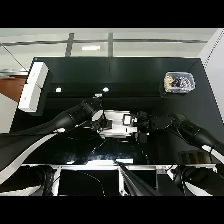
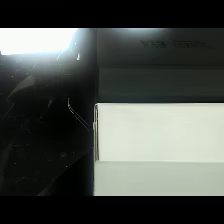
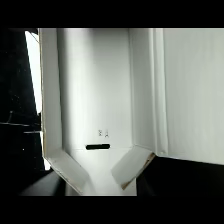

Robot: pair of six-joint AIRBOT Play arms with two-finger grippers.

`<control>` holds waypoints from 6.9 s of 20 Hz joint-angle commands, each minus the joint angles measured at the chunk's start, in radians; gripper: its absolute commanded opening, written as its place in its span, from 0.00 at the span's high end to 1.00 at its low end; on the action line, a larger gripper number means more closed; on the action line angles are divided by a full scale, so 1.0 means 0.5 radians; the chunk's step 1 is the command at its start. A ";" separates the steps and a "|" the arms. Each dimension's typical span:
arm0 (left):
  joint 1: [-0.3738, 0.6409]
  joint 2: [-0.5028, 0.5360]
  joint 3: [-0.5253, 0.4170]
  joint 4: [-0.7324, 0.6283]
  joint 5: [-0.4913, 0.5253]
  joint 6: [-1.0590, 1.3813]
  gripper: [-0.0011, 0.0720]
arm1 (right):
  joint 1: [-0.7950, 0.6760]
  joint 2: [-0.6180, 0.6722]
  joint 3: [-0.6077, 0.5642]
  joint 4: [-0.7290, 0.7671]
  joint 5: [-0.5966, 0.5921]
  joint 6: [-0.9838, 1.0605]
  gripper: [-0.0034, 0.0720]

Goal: Fold the box and place the chain.

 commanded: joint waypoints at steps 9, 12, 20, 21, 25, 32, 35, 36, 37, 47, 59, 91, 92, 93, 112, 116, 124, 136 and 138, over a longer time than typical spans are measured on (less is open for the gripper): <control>0.001 -0.002 -0.001 0.001 -0.004 0.004 0.95 | 0.062 -0.031 0.002 0.122 0.047 0.079 0.78; 0.001 -0.002 -0.001 0.000 -0.004 0.004 0.95 | 0.098 -0.037 0.002 0.198 0.127 0.163 0.78; 0.001 -0.002 -0.001 -0.006 -0.004 0.005 0.95 | 0.139 -0.069 0.002 0.211 0.220 0.272 0.78; 0.001 -0.002 -0.001 -0.006 -0.004 0.004 0.95 | 0.139 -0.069 0.002 0.211 0.220 0.276 0.78; 0.001 -0.002 -0.001 -0.006 -0.004 0.005 0.95 | 0.139 -0.069 0.002 0.214 0.221 0.276 0.78; 0.001 -0.002 -0.001 -0.006 -0.004 0.004 0.95 | 0.139 -0.070 0.002 0.214 0.221 0.276 0.78; 0.001 -0.002 -0.001 -0.006 -0.004 0.005 0.95 | 0.139 -0.069 0.002 0.218 0.221 0.277 0.69; 0.001 -0.002 -0.001 -0.006 -0.005 0.005 0.95 | 0.139 -0.069 0.002 0.219 0.224 0.278 0.45; 0.001 -0.002 -0.001 -0.006 -0.005 0.005 0.95 | 0.138 -0.069 0.002 0.218 0.224 0.277 0.43; 0.002 -0.002 -0.001 -0.005 -0.010 0.005 0.95 | 0.089 -0.040 0.002 0.192 0.197 0.380 0.88; 0.002 -0.002 -0.001 0.002 -0.018 0.021 0.95 | -1.324 0.484 -0.063 -0.036 -0.686 2.393 0.92; 0.001 -0.002 -0.001 -0.006 -0.038 0.034 0.95 | -0.486 -0.215 0.224 0.493 -0.768 2.428 0.02; 0.002 -0.002 -0.001 -0.006 -0.038 0.035 0.95 | -0.464 -0.215 0.233 0.495 -0.760 2.428 0.02; 0.001 -0.002 -0.001 -0.006 -0.038 0.035 0.95 | -0.434 -0.215 0.243 0.495 -0.742 2.433 0.02; 0.001 -0.002 -0.001 -0.006 -0.041 0.035 0.95 | 0.357 -0.427 0.674 -0.745 -0.494 3.651 0.42; 0.001 -0.002 -0.001 -0.006 -0.042 0.035 0.95 | 0.455 -0.526 0.811 -1.010 -0.668 3.822 0.48; 0.001 -0.002 -0.001 -0.006 -0.042 0.035 0.95 | 0.488 -0.623 0.851 -1.015 -0.761 3.975 0.55; 0.001 -0.002 0.000 -0.007 -0.043 0.035 0.95 | 0.488 -0.713 0.875 -1.009 -0.762 4.143 0.55; 0.001 -0.002 0.000 -0.013 -0.050 0.035 0.95 | 0.487 -0.735 0.880 -0.996 -0.762 4.143 0.55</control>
